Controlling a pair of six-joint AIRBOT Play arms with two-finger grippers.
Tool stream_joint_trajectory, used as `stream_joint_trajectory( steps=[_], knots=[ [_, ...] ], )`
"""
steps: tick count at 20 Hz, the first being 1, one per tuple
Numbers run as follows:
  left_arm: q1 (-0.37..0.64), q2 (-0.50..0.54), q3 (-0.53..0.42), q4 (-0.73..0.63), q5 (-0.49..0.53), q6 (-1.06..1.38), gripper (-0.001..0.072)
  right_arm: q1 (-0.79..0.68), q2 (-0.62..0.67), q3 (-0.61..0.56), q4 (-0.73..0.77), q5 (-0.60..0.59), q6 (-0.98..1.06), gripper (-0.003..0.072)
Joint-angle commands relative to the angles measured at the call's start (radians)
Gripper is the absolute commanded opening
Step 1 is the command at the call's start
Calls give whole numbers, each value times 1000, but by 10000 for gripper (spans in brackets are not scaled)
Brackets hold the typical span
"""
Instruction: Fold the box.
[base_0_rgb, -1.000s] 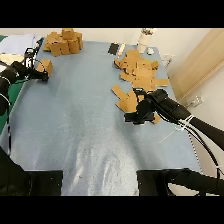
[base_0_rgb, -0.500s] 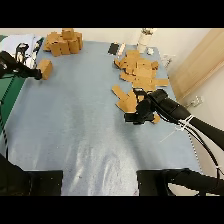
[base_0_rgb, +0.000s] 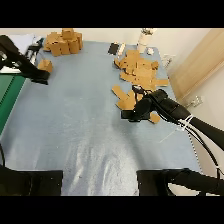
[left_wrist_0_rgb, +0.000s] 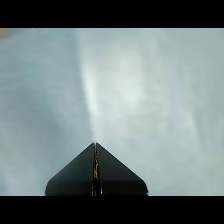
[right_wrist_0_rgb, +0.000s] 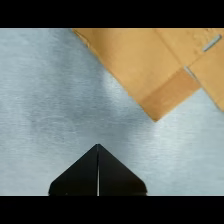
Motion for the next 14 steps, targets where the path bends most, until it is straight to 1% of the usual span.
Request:
stream_joint_trajectory(
  steps=[1, 3, 4, 6, 7, 9, 12, 14],
  knots=[
    [-168, 203, -266, -4, 46, -34, 8, 0, 0, 1, 55, 29, 0, 3],
    [-259, 351, -464, -4, 126, -82, 8, 0, 0, 0, 52, 29, 0, 3],
    [-295, 418, -547, -4, 137, -109, 8, -1, 0, 0, 50, 29, 0, 3],
    [-354, 517, -661, -5, 138, -157, 9, 0, 0, 0, 49, 29, 0, 4],
    [-381, 555, -699, -5, 138, -159, 9, 0, 0, 1, 49, 29, 0, 3],
    [-415, 587, -726, -5, 137, -177, 14, 0, 0, 0, 47, 29, 0, 4],
    [-443, 591, -726, -14, 136, -185, 14, 0, 0, 0, 47, 28, 0, 3],
    [-443, 591, -725, -29, 137, -184, 14, 0, 0, 0, 46, 28, 0, 3]
  ],
)
